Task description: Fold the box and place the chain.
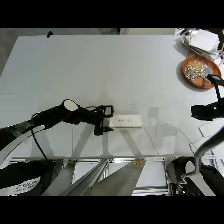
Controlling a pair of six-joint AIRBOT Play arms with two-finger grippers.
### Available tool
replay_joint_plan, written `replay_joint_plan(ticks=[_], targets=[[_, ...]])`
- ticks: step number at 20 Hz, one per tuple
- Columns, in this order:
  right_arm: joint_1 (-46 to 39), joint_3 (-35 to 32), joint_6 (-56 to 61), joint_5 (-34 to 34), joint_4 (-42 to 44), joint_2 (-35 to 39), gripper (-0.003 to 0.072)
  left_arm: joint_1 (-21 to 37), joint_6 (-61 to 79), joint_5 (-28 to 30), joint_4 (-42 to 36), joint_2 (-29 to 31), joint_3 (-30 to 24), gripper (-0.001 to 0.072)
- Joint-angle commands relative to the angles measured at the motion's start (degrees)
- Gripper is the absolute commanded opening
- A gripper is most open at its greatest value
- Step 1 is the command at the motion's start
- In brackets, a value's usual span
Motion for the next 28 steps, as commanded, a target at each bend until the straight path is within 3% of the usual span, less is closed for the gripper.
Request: replay_joint_plan(ticks=[1, 7, 12, 16, 22, 23, 26, 28], targets=[[-0.3, 0.0, 0.0, -1.3, 1.0, 0.0, 0.0017, 7.1, -16.1, 1.1, 5.0, 7.1, 0.0, 0.0004], [-0.3, 0.0, 0.2, -1.8, 2.0, 0.0, 0.0017, 30.3, -44.6, 2.4, 27.4, 21.4, 0.0, 0.0003], [-0.3, 0.0, 0.2, -4.9, 7.8, 0.0, 0.0018, 46.9, -66.9, 2.4, 51.0, 23.4, -0.2, 0.0004], [-0.3, 0.0, 0.2, -4.9, 7.9, 0.0, 0.0018, 54.9, -70.4, -0.4, 54.3, 21.3, -0.8, 0.0004], [-0.3, 0.0, 0.2, -4.9, 7.9, 0.0, 0.0018, 58.2, -70.3, -5.0, 55.7, 16.6, -0.8, 0.0016], [-0.3, 0.0, 0.2, -4.9, 7.9, 0.0, 0.0018, 58.2, -70.3, -5.4, 55.8, 16.0, -0.8, 0.0074], [-0.3, 0.0, 0.2, -4.9, 7.9, 0.0, 0.0018, 58.2, -70.3, -5.4, 56.6, 15.6, -0.8, 0.0706], [-0.3, 0.0, 0.2, -4.9, 7.9, 0.0, 0.0018, 58.2, -70.3, -5.4, 56.9, 16.0, -0.8, 0.0695]])
